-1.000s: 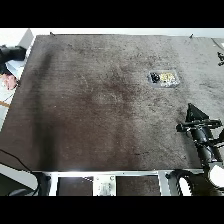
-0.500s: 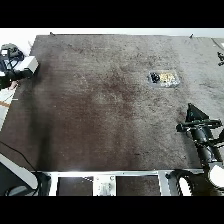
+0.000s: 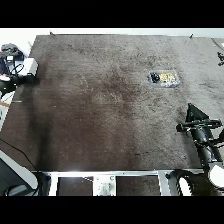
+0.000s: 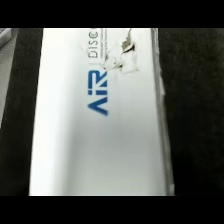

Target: Fold the box and place the chain.

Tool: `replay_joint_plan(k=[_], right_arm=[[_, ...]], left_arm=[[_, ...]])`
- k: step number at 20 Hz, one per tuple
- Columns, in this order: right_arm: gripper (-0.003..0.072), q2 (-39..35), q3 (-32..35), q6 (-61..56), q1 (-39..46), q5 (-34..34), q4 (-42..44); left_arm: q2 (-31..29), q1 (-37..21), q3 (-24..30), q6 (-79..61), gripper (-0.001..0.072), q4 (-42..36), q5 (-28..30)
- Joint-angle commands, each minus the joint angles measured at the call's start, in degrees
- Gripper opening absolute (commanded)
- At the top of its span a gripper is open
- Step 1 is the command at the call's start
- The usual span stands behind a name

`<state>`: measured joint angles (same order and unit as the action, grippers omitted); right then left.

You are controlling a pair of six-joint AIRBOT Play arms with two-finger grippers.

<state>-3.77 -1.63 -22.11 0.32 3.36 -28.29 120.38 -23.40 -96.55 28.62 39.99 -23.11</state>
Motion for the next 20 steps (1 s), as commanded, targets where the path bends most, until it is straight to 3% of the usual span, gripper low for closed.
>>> replay_joint_plan(k=[1,7,14,15,16,17,18,20], right_arm=[[0.0012,-0.02,0.04,0.0,0.0,0.02,0.0],[0.0012,-0.02,0.04,0.0,0.0,0.02,0.0],[0.0012,-0.02,0.04,0.0,0.0,0.0,0.0],[0.0012,-0.02,0.04,0.0,0.0,0.02,0.0],[0.0012,-0.02,0.04,0.0,0.0,0.0,0.0],[0.0012,-0.02,0.04,0.0,0.0,0.0,0.0],[0.0012,-0.02,0.04,0.0,0.0,0.02,0.0],[0.0012,-0.02,0.04,0.0,0.0,0.0,0.0]], left_arm=[[0.17,-0.04,0.02,-1.7,0.0711,-0.09,0.07],[-2.97,-0.04,-2.86,-1.68,0.0713,0.09,-2.49],[-13.29,-0.04,-3.45,1.31,0.0712,0.68,-12.15],[-15.34,-0.04,-3.45,2.62,0.0675,0.68,-13.86],[-17.57,-0.04,-3.43,3.02,0.0283,0.66,-16.74],[-19.63,-0.04,-3.43,2.99,0.0051,-0.04,-19.19],[-21.79,-0.02,-3.43,2.58,0.0009,-2.62,-21.07],[-26.27,0.04,-3.21,2.99,0.0006,-5.92,-20.81]])
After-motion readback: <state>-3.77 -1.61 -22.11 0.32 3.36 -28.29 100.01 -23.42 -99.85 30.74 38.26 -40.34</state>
